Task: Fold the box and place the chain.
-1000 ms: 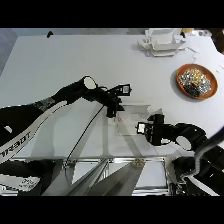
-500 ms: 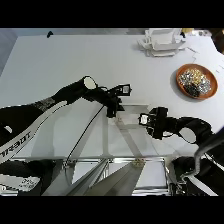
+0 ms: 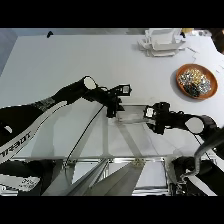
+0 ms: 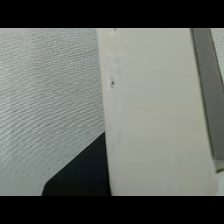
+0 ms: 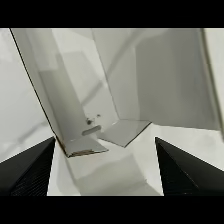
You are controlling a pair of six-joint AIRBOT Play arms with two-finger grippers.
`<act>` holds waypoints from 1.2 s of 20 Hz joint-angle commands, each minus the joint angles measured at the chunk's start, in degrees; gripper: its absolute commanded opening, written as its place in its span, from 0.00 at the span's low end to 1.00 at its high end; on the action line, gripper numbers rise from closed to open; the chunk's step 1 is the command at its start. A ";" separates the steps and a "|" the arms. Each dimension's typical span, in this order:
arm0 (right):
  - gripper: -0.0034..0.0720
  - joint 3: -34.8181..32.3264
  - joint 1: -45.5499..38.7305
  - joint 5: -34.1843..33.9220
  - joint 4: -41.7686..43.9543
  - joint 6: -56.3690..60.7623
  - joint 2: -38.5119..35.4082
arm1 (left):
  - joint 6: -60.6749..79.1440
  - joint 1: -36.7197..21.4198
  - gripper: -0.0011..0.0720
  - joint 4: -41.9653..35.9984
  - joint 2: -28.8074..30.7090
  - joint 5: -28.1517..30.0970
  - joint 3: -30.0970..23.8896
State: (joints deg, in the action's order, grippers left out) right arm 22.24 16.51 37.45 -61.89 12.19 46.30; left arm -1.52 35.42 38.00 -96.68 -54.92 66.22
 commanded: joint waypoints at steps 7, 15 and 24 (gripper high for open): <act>0.96 3.96 -9.90 4.59 15.58 -17.29 9.07 | 0.02 0.02 0.03 0.00 -0.02 0.02 -0.02; 0.96 3.96 -10.25 11.26 18.69 -23.23 11.15 | 0.02 0.02 0.03 0.00 -0.02 0.02 -0.02; 0.96 3.96 -15.87 15.56 25.16 -32.85 17.75 | 0.02 0.02 0.03 0.00 -0.02 0.02 -0.02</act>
